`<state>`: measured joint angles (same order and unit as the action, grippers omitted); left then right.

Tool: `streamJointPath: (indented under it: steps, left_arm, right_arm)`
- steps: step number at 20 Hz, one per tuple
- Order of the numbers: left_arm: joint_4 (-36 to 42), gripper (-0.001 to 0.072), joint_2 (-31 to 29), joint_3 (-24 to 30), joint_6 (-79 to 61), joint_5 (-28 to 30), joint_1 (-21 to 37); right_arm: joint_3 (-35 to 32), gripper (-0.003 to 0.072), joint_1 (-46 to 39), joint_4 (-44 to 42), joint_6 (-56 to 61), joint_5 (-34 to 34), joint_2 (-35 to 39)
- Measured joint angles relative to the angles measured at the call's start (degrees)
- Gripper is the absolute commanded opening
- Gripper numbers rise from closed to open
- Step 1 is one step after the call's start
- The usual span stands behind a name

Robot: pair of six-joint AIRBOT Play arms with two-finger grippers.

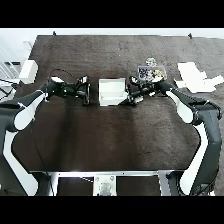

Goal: Fold the box and place the chain.

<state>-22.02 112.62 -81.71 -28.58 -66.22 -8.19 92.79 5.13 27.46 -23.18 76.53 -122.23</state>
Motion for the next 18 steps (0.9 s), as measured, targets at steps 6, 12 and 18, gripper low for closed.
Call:
streamJointPath:
  steps: [6, 12, 18]
  left_arm:
    - [0.83, 0.071, 0.7, -0.02, -1.16, 0.81, -0.61]
    - [2.56, 0.0662, 1.25, -0.02, -3.56, 3.41, -2.27]
    - [4.61, 0.0652, 3.41, -0.98, -4.26, 4.04, -2.8]
  right_arm:
    - [0.0, 0.0571, 0.0, 0.0, 0.0, 0.02, 0.0]
    - [0.0, 0.0571, 0.0, 0.0, 0.02, -0.07, 0.0]
    - [0.0, 0.0571, -0.02, -0.04, 0.02, -0.17, 0.0]
